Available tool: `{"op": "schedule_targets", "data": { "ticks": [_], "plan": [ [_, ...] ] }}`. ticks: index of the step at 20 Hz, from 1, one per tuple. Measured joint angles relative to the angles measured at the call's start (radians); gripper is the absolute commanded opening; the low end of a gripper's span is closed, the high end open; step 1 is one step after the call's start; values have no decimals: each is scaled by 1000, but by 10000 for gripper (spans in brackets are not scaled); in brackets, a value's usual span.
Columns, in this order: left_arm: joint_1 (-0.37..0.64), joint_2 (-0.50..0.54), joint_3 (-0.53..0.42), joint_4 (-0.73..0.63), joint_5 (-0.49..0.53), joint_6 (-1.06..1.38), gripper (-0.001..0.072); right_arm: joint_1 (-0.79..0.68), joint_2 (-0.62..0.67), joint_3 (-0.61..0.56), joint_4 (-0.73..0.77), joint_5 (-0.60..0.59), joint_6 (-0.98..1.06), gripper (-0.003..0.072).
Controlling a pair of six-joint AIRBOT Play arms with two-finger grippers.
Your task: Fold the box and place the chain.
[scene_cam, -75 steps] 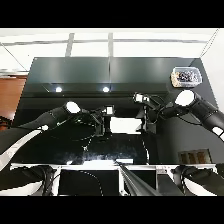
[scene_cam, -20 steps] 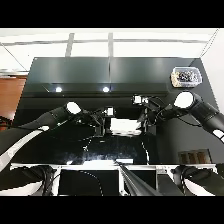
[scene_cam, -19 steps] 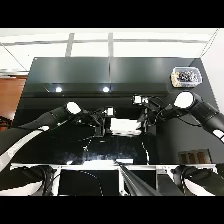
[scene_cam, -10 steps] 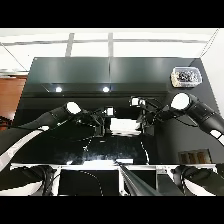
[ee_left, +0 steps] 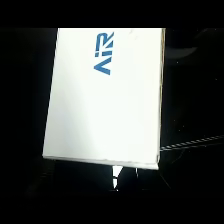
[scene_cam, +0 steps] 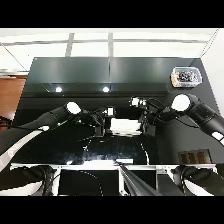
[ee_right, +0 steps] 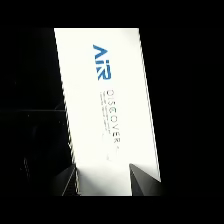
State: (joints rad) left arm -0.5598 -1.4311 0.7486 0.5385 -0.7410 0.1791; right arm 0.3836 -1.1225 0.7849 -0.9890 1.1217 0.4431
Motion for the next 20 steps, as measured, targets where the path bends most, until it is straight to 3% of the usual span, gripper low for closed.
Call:
{"op": "schedule_targets", "data": {
  "ticks": [9, 10, 11, 16, 20],
  "plan": [
    [0, 0, 0, 0, 0, -1, 383, -20, 38, 13, 41, 5, 77, 375],
    [0, 0, 0, 0, 0, -1, 383, -38, 50, 18, 62, 10, 104, 285],
    [0, 0, 0, 0, 0, -1, 383, -63, 61, 21, 91, 23, 143, 12],
    [0, 0, 0, 0, 0, 0, 383, -150, 85, -46, 315, 114, 402, 14],
    [0, 0, 0, 0, 0, 0, 383, -130, 61, -122, 512, -5, 529, 14]
  ]
}}
